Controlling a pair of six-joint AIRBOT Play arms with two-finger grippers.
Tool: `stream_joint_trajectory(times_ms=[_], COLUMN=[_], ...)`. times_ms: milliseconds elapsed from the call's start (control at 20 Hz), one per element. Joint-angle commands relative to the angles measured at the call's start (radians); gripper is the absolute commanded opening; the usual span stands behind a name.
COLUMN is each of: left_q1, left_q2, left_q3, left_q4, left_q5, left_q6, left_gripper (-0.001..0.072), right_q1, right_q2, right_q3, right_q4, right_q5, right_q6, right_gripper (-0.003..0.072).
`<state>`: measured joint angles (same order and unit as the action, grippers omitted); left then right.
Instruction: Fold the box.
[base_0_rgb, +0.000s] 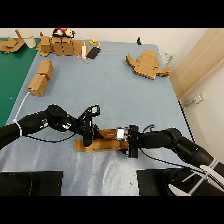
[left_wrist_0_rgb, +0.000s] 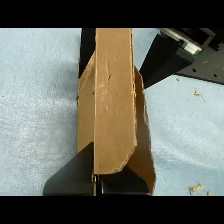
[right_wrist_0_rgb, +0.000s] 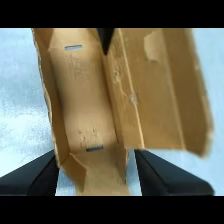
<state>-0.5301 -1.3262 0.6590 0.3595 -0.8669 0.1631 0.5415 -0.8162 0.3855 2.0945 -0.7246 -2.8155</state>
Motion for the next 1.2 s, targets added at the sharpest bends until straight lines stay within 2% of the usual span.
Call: stream_joint_trajectory(times_ms=[0, 200, 550, 850, 1150], left_q1=[0.000, 0.000, 0.000, 0.000, 0.000], left_q2=[-0.001, -0.001, -0.001, -0.001, -0.001], left_q3=[0.000, 0.000, 0.000, 0.000, 0.000], left_q4=[0.000, 0.000, 0.000, 0.000, 0.000], left_q5=[0.000, 0.000, 0.000, 0.000, 0.000], left_q6=[0.000, 0.000, 0.000, 0.000, 0.000], left_gripper=[0.0013, 0.0013, 0.0013, 0.0013, 0.0013], right_q1=[-0.036, -0.037, -0.037, -0.037, -0.037], right_q2=[-0.098, -0.129, -0.108, -0.164, -0.161], right_q3=[0.037, 0.047, 0.047, 0.047, 0.047], right_q4=[0.087, 0.082, 0.045, 0.050, 0.057], right_q5=[-0.039, -0.006, -0.013, -0.010, -0.017], right_q6=[-0.165, -0.166, -0.140, -0.141, -0.141], right_gripper=[0.0706, 0.0702, 0.0701, 0.0701, 0.0700])
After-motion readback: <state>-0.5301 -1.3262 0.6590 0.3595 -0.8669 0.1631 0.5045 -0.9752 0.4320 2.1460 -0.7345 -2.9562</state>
